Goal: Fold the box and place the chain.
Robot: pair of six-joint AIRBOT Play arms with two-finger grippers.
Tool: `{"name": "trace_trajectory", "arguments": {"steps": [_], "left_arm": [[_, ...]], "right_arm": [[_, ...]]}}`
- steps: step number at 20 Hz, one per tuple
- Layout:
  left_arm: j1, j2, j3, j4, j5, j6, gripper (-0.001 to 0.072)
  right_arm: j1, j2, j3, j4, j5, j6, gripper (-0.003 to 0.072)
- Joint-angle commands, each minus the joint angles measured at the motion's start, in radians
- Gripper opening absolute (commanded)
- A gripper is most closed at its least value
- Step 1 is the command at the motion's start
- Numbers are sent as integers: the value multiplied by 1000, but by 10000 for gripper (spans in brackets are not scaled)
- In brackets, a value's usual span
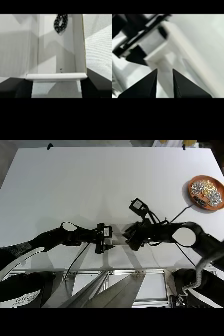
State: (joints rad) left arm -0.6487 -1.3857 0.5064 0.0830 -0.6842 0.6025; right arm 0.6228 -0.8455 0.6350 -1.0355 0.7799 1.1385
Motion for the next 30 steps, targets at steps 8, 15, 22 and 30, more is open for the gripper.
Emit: {"name": "trace_trajectory", "arguments": {"steps": [8, 15, 22, 30], "left_arm": [[-1, 0, 0, 0, 0, 0, 272], [-1, 0, 0, 0, 0, 0, 272], [-1, 0, 0, 0, 0, 0, 272], [-1, 0, 0, 0, 0, 0, 272]], "right_arm": [[-418, 51, 110, -294, 337, 253, 74], [-424, -59, 58, -322, 303, 288, 54], [-424, -105, -79, -323, 180, 303, 274], [-293, -184, -91, -402, 135, 362, 265]]}}
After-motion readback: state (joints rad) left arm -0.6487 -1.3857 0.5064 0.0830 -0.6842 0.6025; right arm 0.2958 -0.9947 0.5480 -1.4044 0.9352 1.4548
